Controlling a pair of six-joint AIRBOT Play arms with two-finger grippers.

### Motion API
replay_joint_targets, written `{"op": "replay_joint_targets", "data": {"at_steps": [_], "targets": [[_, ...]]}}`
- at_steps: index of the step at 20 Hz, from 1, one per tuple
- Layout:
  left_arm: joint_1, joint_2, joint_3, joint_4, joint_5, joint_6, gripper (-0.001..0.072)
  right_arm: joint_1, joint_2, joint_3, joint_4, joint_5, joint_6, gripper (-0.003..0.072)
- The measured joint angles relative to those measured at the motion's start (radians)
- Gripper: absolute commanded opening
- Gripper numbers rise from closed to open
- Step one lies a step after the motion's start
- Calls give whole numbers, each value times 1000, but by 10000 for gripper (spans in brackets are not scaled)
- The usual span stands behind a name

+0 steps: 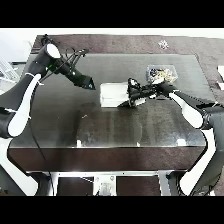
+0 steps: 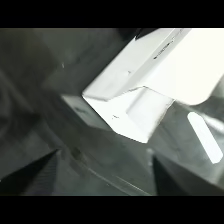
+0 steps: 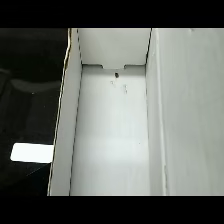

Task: Fold the box and place the chain.

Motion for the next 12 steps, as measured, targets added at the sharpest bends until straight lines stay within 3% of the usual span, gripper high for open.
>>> {"op": "replay_joint_targets", "data": {"at_steps": [3,6,12], "targets": [[23,1,-118,-72,158,364,720,0,0,0,0,0,0,579],[28,0,-211,-167,236,691,720,0,0,0,0,0,0,579],[27,-6,-289,-296,266,985,720,0,0,0,0,0,0,579]]}}
